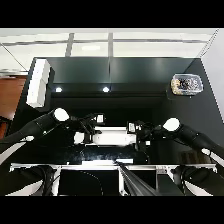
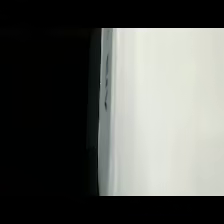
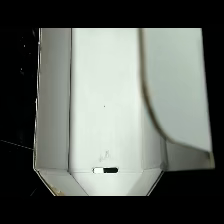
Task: Fold the box and place the chain.
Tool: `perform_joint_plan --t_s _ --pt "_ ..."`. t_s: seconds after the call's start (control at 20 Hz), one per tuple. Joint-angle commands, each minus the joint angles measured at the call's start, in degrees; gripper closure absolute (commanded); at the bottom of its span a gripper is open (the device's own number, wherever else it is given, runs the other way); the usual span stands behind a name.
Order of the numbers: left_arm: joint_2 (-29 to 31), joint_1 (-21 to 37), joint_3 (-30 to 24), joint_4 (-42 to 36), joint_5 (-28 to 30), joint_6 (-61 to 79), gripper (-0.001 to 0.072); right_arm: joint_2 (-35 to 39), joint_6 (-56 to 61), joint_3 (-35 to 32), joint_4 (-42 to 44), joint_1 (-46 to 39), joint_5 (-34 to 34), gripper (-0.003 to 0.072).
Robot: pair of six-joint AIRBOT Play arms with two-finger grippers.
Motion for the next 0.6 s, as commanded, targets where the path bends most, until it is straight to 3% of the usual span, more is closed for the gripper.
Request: perform_joint_plan --t_s 0.0,0.15,0.55 --pt "0.0 0.0 0.0 -0.1 0.2 0.0 0.0682 -0.1 0.0 0.0 1.1 0.0 0.0 -0.0008" --pt "0.0 0.0 0.0 -0.2 0.2 0.0 0.0682 -0.1 -0.9 0.0 3.6 0.8 -0.2 -0.0008" --pt "0.0 0.0 0.0 -0.2 0.1 0.0 0.0682 -1.7 1.1 0.0 0.3 2.9 -3.5 -0.0007"
